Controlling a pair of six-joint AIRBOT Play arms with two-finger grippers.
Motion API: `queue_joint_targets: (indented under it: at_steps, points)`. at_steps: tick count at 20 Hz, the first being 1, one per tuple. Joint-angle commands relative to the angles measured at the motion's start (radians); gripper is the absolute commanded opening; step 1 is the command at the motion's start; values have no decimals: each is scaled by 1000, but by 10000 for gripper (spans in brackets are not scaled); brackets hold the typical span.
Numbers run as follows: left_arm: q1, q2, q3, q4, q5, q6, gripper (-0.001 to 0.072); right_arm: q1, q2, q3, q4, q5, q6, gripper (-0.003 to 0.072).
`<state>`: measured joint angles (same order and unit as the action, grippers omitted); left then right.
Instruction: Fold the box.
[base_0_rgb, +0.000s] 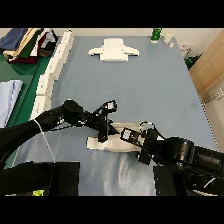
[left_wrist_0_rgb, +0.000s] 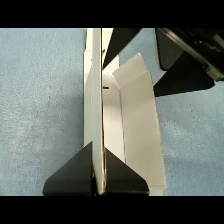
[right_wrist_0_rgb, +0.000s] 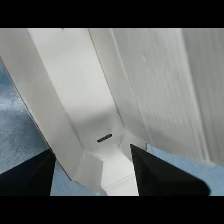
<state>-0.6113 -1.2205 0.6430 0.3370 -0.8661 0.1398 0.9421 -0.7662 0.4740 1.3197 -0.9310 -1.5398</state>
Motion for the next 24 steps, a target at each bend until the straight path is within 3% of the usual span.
queue_joint_targets:
  at_steps: [1,6,11,14,18,24]
  points:
    - [0,0,0,0,0,0,14,1,10,14,-47,-61,173,709]
    - [0,0,0,0,0,0,14,-1,32,73,-62,-134,196,720]
    - [0,0,0,0,0,0,14,-43,26,36,-48,-61,87,720]
    - [0,0,0,0,0,0,14,-175,48,-3,171,48,-267,720]
    - [0,0,0,0,0,0,14,-453,50,-3,507,11,-691,720]
    - [0,0,0,0,0,0,14,-633,-26,-4,702,-4,-1056,720]
